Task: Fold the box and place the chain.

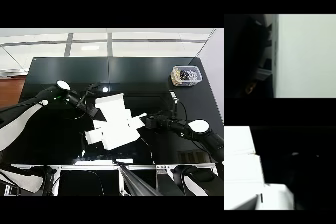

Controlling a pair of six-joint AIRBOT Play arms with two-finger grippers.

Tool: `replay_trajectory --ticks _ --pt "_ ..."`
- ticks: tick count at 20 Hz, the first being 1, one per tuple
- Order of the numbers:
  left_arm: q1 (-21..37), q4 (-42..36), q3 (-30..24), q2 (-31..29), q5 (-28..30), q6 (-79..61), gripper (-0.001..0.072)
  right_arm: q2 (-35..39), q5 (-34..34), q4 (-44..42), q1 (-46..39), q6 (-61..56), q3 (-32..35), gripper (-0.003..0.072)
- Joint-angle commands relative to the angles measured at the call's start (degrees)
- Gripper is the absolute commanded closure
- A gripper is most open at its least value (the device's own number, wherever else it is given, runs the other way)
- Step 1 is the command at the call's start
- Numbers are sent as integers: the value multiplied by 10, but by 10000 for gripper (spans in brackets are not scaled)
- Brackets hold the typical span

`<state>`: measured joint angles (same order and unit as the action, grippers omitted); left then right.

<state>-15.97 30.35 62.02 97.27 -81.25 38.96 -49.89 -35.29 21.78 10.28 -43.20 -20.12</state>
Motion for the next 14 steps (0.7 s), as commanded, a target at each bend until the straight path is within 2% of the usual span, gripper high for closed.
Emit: replay_trajectory --ticks 1,4,6,8,10,12,14 --pt "2 20 24 2 1 -23 686 0 -23 105 -7 -1 -41 -24" --pt "-3 54 38 -17 26 -23 689 0 -141 275 -15 -3 -143 -22" --pt "-16 89 32 -62 57 -23 691 0 -176 342 -16 -3 -181 -22" --pt "-42 84 -17 -127 120 -51 691 0 -186 346 -16 -5 -187 -21" --pt "-80 69 -97 -185 227 -140 689 0 -192 300 -15 -16 -187 -21" --pt "-120 71 -150 -202 323 -274 687 0 -183 265 -9 83 -186 -22" --pt "-149 70 -158 -194 370 -386 685 -1 -165 267 3 201 -175 -21"
